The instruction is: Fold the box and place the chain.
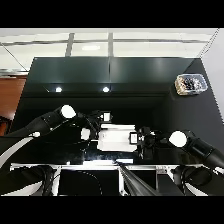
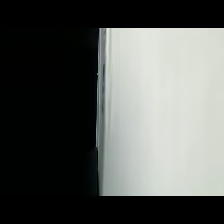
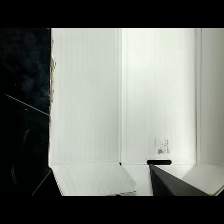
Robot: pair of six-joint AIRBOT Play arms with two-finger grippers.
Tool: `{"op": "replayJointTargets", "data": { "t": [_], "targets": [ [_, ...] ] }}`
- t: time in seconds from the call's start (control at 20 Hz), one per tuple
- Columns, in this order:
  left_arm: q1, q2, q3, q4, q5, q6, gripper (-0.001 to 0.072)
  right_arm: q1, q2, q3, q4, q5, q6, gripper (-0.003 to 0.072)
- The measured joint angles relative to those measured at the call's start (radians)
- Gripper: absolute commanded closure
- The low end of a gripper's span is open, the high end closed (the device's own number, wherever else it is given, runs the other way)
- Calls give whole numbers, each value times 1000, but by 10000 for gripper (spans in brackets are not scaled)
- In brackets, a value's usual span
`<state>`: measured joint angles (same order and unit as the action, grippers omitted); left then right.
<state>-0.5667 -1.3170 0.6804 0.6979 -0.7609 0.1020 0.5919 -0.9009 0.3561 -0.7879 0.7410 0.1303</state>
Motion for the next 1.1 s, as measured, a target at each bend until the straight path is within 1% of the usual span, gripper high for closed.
{"op": "replayJointTargets", "data": {
  "t": [0.25,0.4,0.55,0.75,0.9,1.1],
  "targets": [
    [0,0,0,0,-2,0,677,9,-2,0,16,-22,-7,-17],
    [0,0,0,0,-4,0,677,10,-2,6,41,-62,-8,-17],
    [0,0,0,0,-5,0,676,7,-2,37,16,-85,-2,-17],
    [0,0,0,0,-5,-3,677,-34,-2,72,-2,-95,20,-17],
    [0,0,-1,0,-6,-3,677,-73,-2,82,11,-88,27,-17],
    [0,0,-1,1,-8,1,676,-87,-2,86,26,-102,10,-17]
  ]
}}
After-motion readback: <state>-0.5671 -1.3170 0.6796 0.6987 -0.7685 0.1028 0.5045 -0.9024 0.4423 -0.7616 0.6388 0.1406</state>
